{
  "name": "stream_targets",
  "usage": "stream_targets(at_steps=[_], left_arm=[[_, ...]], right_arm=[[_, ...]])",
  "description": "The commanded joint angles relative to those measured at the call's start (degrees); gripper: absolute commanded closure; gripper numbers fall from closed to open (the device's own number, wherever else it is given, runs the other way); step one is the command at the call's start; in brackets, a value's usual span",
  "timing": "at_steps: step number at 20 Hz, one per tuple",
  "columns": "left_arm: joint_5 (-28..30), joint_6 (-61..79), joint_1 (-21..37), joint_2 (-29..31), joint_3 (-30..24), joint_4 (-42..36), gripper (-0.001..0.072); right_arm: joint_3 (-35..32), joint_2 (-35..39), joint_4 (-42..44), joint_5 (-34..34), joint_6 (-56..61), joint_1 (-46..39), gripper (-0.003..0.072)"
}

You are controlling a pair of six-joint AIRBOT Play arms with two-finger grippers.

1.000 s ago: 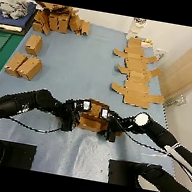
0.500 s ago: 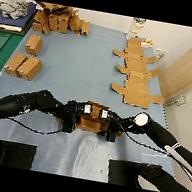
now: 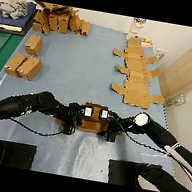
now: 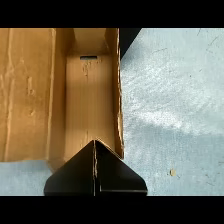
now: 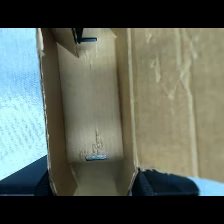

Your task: Fold the box.

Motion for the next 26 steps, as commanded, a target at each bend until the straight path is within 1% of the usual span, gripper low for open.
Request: stream_targets(at_steps=[1,2,5,7,9,11,12,13,14,15,19,22,23,24,25,26], left_arm=[[0.15,-0.04,0.04,-0.02,0.02,-0.57,0.0472],[0.20,-1.70,0.07,0.00,0.02,-0.52,0.0336],[-2.10,-8.72,0.61,1.77,0.00,3.63,0.0354],[-5.84,-11.93,1.05,4.24,0.00,8.44,0.0494],[-9.79,-13.44,1.11,7.28,0.00,11.47,0.0497],[-10.43,-17.38,1.14,10.75,0.00,14.64,0.0501],[-10.36,-20.00,1.14,12.33,0.00,17.35,0.0651],[-10.29,-22.25,1.14,13.44,-0.02,20.79,0.0688],[-9.81,-24.15,1.25,13.49,-0.11,22.49,0.0689],[-9.01,-24.52,1.68,12.92,-0.57,22.45,0.0694],[-7.23,-22.25,3.56,8.41,-0.94,22.56,0.0697],[-7.32,-21.73,6.32,8.00,-0.74,22.64,0.0695],[-7.23,-21.33,6.78,7.89,-0.70,22.67,0.0506],[-6.78,-21.27,6.80,7.78,-0.70,22.64,0.0248],[-6.29,-21.24,6.80,7.69,-0.70,22.12,0.0229],[-6.27,-20.96,6.78,7.69,-0.70,21.53,0.0229]], right_arm=[[0.02,0.02,0.04,0.02,0.04,0.00,0.0173],[0.02,0.02,0.04,0.04,0.04,0.00,0.0173],[0.02,0.02,0.02,0.04,0.04,0.00,0.0173],[0.02,0.02,-0.39,0.04,0.04,0.00,0.0173],[0.02,0.02,-0.39,0.07,0.04,0.00,0.0173],[0.02,0.02,-0.39,0.07,0.04,0.00,0.0173],[0.02,0.02,-0.39,0.07,0.04,0.00,0.0173],[0.02,0.02,-0.39,0.07,0.04,0.00,0.0173],[0.02,0.02,-0.37,0.07,0.04,0.00,0.0173],[0.02,0.02,-0.39,0.07,0.04,0.00,0.0173],[0.02,0.02,-0.39,0.13,0.04,0.00,0.0173],[0.02,0.02,-0.39,0.26,0.04,0.00,0.0173],[0.02,0.02,-0.39,0.26,0.04,0.00,0.0173],[0.02,0.02,-0.39,0.26,0.04,0.00,0.0173],[0.02,0.02,-0.39,0.26,0.04,0.00,0.0173],[0.02,0.02,-0.39,0.28,0.04,0.00,0.0173]])
